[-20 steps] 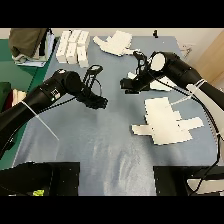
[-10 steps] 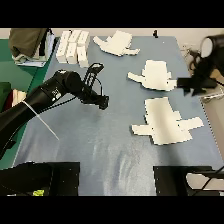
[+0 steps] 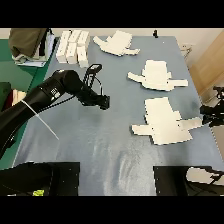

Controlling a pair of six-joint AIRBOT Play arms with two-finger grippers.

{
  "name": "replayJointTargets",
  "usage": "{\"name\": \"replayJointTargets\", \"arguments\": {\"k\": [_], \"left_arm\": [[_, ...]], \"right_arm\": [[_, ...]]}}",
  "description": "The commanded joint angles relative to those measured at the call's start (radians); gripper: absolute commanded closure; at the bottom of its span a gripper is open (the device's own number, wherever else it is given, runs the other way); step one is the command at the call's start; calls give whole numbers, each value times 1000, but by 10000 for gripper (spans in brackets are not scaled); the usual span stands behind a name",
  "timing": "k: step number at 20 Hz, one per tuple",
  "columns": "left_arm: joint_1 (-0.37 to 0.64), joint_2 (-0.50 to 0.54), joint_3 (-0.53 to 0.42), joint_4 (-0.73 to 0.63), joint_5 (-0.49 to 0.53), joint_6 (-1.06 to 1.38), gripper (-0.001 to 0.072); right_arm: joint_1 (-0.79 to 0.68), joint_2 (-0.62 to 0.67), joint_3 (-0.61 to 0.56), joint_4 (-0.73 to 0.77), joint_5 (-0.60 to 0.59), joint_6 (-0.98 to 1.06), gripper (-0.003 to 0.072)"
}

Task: Fold the box.

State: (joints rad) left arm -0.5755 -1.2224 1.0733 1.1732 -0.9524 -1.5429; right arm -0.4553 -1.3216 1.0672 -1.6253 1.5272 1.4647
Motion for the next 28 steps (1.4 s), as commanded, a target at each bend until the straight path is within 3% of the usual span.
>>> {"name": "replayJointTargets", "arguments": {"k": [1, 5, 10, 22, 24, 26, 28], "left_arm": [[28, 0, 0, -100, -90, -2, 17], [66, 0, 0, -216, -200, -3, 17], [66, 0, 0, -234, -202, -13, 17], [66, 0, 0, -235, -129, -18, 16], [66, 0, 0, -234, -128, -18, 17], [66, 0, 0, -234, -119, -17, 17], [66, 0, 0, -234, -89, -17, 17]], "right_arm": [[-185, -64, 6, 174, -8, -203, 391], [-311, -173, 69, 339, -13, -324, 391], [-326, -248, 158, 502, 29, -438, 391], [-324, -340, 202, 461, 84, -432, 397], [-323, -340, 188, 523, 103, -397, 440], [-313, -340, 161, 601, 171, -391, 659], [-278, -339, 134, 630, 199, -332, 683]]}}
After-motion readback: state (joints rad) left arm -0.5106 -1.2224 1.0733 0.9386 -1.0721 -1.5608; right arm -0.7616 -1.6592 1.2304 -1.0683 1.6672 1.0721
